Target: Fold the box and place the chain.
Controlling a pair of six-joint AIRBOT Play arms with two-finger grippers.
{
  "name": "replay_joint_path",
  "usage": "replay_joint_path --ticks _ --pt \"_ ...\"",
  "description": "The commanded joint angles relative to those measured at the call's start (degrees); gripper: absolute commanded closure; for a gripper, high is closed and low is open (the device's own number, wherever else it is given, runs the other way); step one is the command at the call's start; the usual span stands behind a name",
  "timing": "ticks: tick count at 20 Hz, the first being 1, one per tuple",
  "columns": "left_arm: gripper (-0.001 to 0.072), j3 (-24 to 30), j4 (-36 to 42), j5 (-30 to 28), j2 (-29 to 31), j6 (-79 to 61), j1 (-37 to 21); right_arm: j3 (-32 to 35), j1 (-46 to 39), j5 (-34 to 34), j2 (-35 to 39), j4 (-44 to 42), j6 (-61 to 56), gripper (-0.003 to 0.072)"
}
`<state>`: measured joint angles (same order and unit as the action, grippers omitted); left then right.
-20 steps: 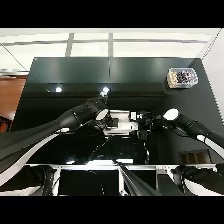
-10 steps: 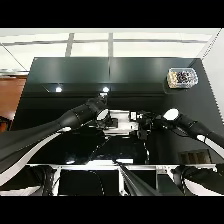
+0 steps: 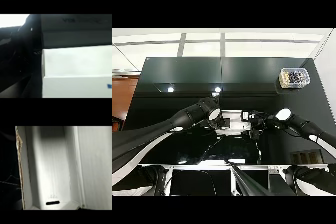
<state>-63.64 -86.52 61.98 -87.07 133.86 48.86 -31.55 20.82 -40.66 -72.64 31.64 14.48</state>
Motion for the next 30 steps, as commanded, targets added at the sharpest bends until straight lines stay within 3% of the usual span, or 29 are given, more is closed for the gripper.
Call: replay_joint_path --ticks 1,2,3,4,8,12,13,14,15,16,22,28,30 --pt "0.0219 0.0 -0.4 0.2 -0.2 0.2 -0.1 0.0 0.0 0.0 0.0 -0.1 -0.1 0.0458" --pt "0.0222 0.0 -0.4 0.3 -0.5 0.4 -0.1 0.0 0.0 0.0 0.0 -0.1 -0.1 0.0458" --pt "0.0277 -0.1 0.1 0.3 -1.1 0.6 -0.1 0.0 0.0 0.0 0.0 -0.1 -0.1 0.0458" --pt "0.0397 -0.1 0.3 0.3 -1.5 0.6 0.0 0.0 0.0 0.0 0.0 -0.1 -0.1 0.0458" --pt "0.0680 -0.1 0.2 0.2 -1.7 0.1 0.0 0.0 0.0 0.0 0.0 -0.1 -0.1 0.0459" --pt "0.0682 -0.1 0.2 0.2 -1.7 0.0 0.0 0.0 0.0 0.0 0.0 -0.1 -0.2 0.0457" --pt "0.0682 -0.1 0.2 0.2 -1.7 -0.1 0.0 0.0 0.0 0.0 0.0 -0.1 -0.3 0.0412" --pt "0.0683 -0.1 0.2 0.2 -1.7 -0.1 0.0 0.0 0.0 0.7 0.0 0.4 -0.8 0.0276" --pt "0.0683 -0.1 0.2 0.5 -1.7 -0.1 0.0 0.0 0.0 1.8 0.0 0.8 -1.9 0.0081" --pt "0.0684 -0.1 0.2 1.1 -1.7 -0.1 -0.1 0.0 0.0 2.1 0.2 1.3 -3.1 0.0025" --pt "0.0682 -0.1 0.1 1.6 -1.6 -0.1 -0.1 0.0 -0.1 -2.3 8.4 15.3 -13.8 0.0027" --pt "0.0682 -0.1 0.1 1.5 -1.7 -0.1 -0.1 0.0 0.0 -0.3 9.7 14.7 -12.1 0.0030" --pt "0.0682 -0.1 0.1 1.6 -1.7 -0.1 -0.1 0.0 0.0 -0.3 9.7 12.6 -10.1 0.0181"
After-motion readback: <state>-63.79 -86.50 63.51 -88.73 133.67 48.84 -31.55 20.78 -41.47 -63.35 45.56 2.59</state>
